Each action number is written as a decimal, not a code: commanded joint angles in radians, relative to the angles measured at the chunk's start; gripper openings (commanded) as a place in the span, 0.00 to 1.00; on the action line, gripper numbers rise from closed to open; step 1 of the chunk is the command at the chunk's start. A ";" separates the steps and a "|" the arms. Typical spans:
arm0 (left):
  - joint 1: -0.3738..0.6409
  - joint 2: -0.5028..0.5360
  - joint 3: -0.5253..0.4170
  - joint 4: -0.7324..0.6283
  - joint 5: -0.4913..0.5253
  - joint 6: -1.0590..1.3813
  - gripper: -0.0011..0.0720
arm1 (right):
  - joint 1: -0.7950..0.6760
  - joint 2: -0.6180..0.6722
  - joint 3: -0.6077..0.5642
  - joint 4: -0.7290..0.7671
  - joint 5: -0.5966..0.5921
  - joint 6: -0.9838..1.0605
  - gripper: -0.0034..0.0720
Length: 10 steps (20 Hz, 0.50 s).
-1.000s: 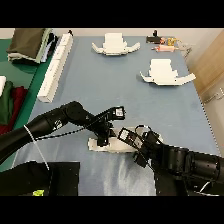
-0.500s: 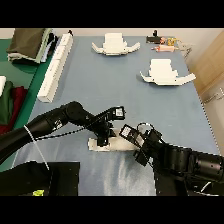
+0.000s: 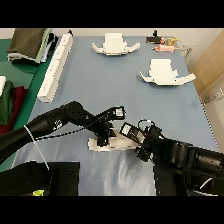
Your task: Fold the box.
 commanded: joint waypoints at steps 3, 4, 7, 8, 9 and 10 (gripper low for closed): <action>0.000 -0.001 0.000 0.000 0.000 0.000 0.03 | -0.212 0.001 0.001 0.288 0.116 -0.477 0.93; 0.000 -0.001 -0.001 0.000 0.000 0.000 0.03 | -0.256 0.000 0.001 0.343 0.132 -0.570 0.93; 0.000 -0.001 -0.001 0.000 0.000 0.000 0.03 | -0.413 -0.008 0.001 0.542 0.111 -0.851 0.93; 0.000 -0.001 -0.001 0.000 0.000 0.000 0.03 | -0.463 -0.009 0.001 0.604 0.098 -0.923 0.93; 0.000 -0.001 -0.001 0.000 0.000 0.000 0.03 | -0.501 -0.008 0.001 0.656 0.103 -0.977 0.93; 0.000 -0.001 -0.001 0.000 0.000 0.000 0.03 | -0.534 -0.007 0.001 0.706 0.101 -1.043 0.93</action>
